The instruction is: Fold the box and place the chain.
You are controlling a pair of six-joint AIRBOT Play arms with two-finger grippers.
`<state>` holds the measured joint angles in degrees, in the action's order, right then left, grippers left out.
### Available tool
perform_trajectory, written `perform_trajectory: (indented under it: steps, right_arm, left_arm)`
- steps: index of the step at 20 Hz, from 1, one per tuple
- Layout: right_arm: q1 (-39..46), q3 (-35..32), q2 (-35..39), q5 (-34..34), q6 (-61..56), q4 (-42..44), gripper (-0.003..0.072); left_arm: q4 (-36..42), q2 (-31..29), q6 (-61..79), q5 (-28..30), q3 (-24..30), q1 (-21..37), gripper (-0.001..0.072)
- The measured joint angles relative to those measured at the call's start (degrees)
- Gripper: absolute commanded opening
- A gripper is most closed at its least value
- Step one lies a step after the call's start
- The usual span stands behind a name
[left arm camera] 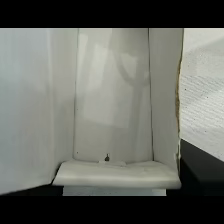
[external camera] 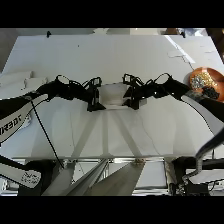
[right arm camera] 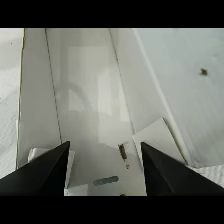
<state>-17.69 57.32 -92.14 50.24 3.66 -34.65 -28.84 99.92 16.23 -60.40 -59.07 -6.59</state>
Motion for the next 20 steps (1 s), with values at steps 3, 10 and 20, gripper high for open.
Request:
perform_trajectory:
  steps: [3, 10, 20]
  right_arm:
    - [0.0, 0.0, 0.0, -0.2, -0.3, 1.1, 0.014]
    - [0.0, 0.0, 2.5, 3.1, -0.6, 0.5, 0.0017]
    - [7.6, 0.0, 16.7, 9.9, -17.4, -3.1, 0.0015]
  left_arm:
    - [-0.1, 0.0, 0.3, 0.0, 0.0, 0.0, 0.0364]
    - [-0.1, 0.0, 0.1, -0.4, 0.0, -0.1, 0.0364]
    - [-0.1, 0.0, 0.1, -0.3, 0.0, -0.1, 0.0364]
